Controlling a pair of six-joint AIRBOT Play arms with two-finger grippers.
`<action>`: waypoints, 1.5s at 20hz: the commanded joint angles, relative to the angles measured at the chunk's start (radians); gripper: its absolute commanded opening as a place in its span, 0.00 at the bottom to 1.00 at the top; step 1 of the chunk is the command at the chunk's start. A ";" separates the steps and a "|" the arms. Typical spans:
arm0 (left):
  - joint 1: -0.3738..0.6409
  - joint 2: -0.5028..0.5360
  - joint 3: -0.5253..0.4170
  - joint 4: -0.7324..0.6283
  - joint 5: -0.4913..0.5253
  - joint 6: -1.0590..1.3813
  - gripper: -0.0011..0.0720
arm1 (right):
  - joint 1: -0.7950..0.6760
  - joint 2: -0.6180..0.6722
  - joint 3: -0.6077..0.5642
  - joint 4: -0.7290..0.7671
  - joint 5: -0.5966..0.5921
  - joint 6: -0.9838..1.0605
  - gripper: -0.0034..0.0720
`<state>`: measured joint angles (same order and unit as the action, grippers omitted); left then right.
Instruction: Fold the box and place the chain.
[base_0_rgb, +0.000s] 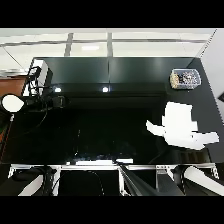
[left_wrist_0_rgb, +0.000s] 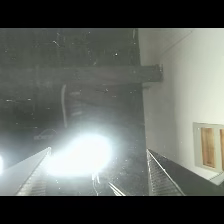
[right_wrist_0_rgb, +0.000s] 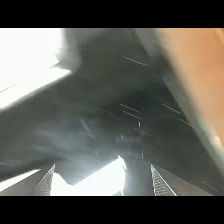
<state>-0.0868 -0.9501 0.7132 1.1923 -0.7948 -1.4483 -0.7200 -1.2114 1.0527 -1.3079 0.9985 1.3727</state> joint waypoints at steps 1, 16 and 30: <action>0.000 -0.001 0.000 -0.003 -0.002 0.000 0.99 | -0.161 -0.082 0.006 -0.024 0.228 -0.196 0.99; 0.000 -0.031 0.000 -0.083 -0.007 0.000 0.99 | -0.165 -0.173 -0.087 0.091 0.432 -0.483 0.07; -0.040 -0.037 0.000 -0.099 -0.008 0.011 0.99 | 0.647 0.162 -0.293 0.535 0.003 -0.359 0.07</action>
